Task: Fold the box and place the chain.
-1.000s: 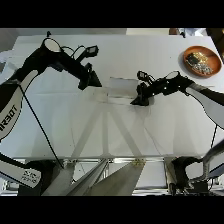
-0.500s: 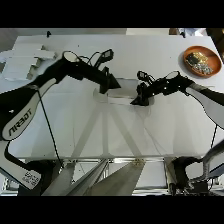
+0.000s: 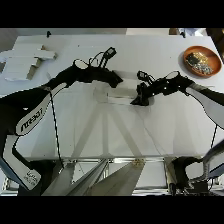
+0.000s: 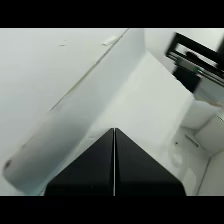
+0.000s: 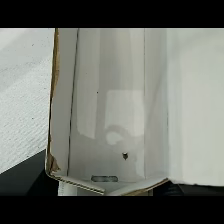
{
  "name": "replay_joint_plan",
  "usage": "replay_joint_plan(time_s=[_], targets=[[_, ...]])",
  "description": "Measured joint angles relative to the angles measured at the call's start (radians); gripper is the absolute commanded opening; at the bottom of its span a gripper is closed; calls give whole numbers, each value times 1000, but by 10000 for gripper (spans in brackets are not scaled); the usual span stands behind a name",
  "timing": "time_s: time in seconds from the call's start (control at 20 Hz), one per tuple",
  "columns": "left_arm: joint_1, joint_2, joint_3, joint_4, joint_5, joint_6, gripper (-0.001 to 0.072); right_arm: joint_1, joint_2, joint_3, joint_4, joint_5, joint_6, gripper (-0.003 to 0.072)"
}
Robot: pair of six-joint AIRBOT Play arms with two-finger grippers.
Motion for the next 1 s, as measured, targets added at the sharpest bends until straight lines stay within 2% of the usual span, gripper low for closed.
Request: replay_joint_plan(time_s=[0.25, 0.6, 1.0], targets=[[-2, -3, 0, 14, 61, -134, 5, 0, 0, 0, 0, 0, 0, 455], [-3, 1, 0, 269, 62, -403, 6, 0, 0, 0, 0, -1, 0, 455], [43, 137, -1, 323, 30, -473, 14, 0, 0, 0, -1, -1, -2, 455]])
